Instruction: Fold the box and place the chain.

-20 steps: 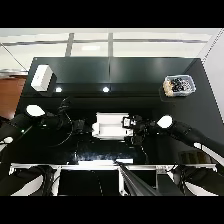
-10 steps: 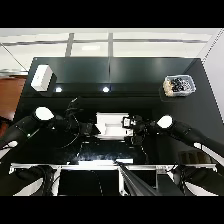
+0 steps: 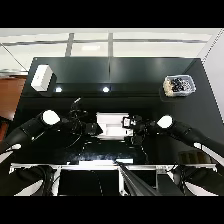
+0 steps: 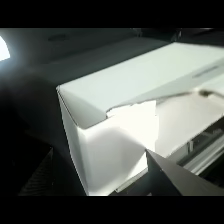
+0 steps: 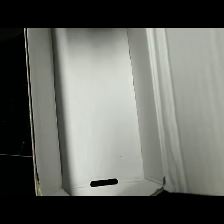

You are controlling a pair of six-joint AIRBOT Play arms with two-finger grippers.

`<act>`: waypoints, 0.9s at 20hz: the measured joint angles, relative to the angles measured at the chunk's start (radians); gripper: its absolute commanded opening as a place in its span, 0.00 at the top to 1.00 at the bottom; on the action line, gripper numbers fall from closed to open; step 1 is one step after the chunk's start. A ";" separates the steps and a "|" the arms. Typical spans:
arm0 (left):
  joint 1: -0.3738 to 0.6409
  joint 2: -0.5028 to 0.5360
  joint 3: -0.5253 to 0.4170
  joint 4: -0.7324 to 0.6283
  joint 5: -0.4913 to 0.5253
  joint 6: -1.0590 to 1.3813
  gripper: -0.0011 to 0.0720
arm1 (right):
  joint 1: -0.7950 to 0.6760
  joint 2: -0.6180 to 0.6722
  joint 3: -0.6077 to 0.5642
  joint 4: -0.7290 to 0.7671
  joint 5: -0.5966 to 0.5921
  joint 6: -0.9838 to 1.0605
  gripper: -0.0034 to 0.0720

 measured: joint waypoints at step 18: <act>-0.253 -0.063 0.147 0.568 0.030 -0.756 0.15 | 0.000 0.000 0.000 0.000 -0.001 0.000 0.22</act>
